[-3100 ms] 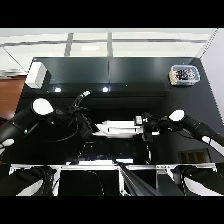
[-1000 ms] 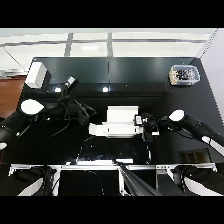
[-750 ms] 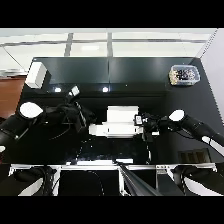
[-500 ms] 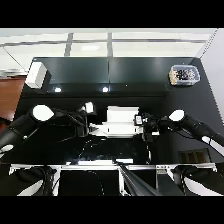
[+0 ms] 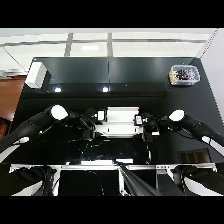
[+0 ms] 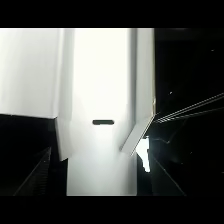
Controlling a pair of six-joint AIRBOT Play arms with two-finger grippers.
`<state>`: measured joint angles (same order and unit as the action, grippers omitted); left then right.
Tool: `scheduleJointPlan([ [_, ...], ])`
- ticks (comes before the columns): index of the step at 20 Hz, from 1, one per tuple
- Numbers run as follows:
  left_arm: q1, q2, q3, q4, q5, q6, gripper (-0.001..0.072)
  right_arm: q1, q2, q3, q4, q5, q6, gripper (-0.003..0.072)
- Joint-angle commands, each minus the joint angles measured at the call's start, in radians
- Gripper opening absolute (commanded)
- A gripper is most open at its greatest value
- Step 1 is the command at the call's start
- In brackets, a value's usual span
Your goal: Fold the box and place the chain.
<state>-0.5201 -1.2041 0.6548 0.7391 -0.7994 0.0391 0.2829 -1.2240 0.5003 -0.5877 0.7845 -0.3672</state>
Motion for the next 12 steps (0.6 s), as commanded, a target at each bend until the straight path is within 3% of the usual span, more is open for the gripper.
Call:
scheduleJointPlan([
  [1, -0.008, -0.015, 0.002, -0.023, -0.032, 0.007, 0.0684, 0.001, 0.0, 0.0, 0.0, 0.0, 0.0, 0.0157],
  [2, -0.011, -0.015, 0.002, -0.022, -0.024, 0.007, 0.0682, 0.001, 0.0, 0.0, 0.0, 0.0, 0.0, 0.0157],
  [3, -0.016, -0.017, 0.002, -0.036, -0.016, 0.007, 0.0621, 0.001, 0.0, 0.0, 0.0, 0.0, 0.0, 0.0157],
  [5, -0.025, -0.018, 0.002, -0.044, -0.006, 0.011, 0.0356, 0.001, 0.0, 0.0, 0.0, 0.0, 0.0, 0.0157],
  [12, -0.074, -0.022, 0.002, -0.044, 0.062, 0.009, 0.0332, 0.001, 0.0, 0.0, 0.0, 0.0, 0.0, 0.0157],
])
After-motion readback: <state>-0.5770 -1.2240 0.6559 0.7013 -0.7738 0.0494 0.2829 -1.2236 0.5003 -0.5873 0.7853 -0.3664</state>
